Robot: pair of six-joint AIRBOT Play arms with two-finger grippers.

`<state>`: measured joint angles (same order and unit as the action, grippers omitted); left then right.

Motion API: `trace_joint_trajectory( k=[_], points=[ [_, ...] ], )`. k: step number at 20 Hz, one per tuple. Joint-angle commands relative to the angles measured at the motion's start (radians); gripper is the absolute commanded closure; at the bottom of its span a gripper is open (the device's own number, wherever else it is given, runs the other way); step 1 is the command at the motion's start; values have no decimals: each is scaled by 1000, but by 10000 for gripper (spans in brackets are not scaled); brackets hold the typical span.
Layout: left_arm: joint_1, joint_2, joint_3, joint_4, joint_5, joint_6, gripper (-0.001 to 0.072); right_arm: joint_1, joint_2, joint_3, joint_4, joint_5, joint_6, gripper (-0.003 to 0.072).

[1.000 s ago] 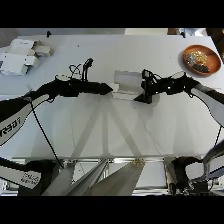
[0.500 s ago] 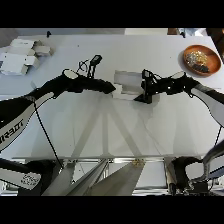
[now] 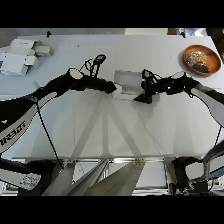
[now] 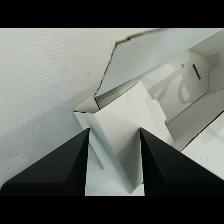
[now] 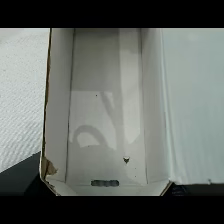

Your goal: Fold the box and place the chain.

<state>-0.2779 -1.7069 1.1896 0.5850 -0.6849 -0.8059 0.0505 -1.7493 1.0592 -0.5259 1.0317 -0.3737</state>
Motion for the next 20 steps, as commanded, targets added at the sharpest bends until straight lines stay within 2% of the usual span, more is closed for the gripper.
trace_joint_trajectory(
  k=[1,5,8,9,15,16,18,20],
  points=[
    [-13,0,10,90,0,-55,377,0,0,0,0,0,0,151],
    [-28,0,11,211,-19,-153,377,0,0,0,0,0,0,151],
    [-35,0,13,218,-30,-179,385,0,0,0,0,0,0,151],
    [-37,0,21,220,-42,-205,415,0,0,0,0,0,0,151],
    [-55,-17,159,365,-132,-367,426,0,0,0,0,0,0,151],
    [-60,-32,183,394,-165,-394,410,0,0,0,0,0,0,151],
    [-67,-59,211,396,-203,-458,329,0,0,0,0,0,0,151],
    [-77,-78,229,403,-213,-491,315,0,0,0,0,0,0,151]
  ],
)
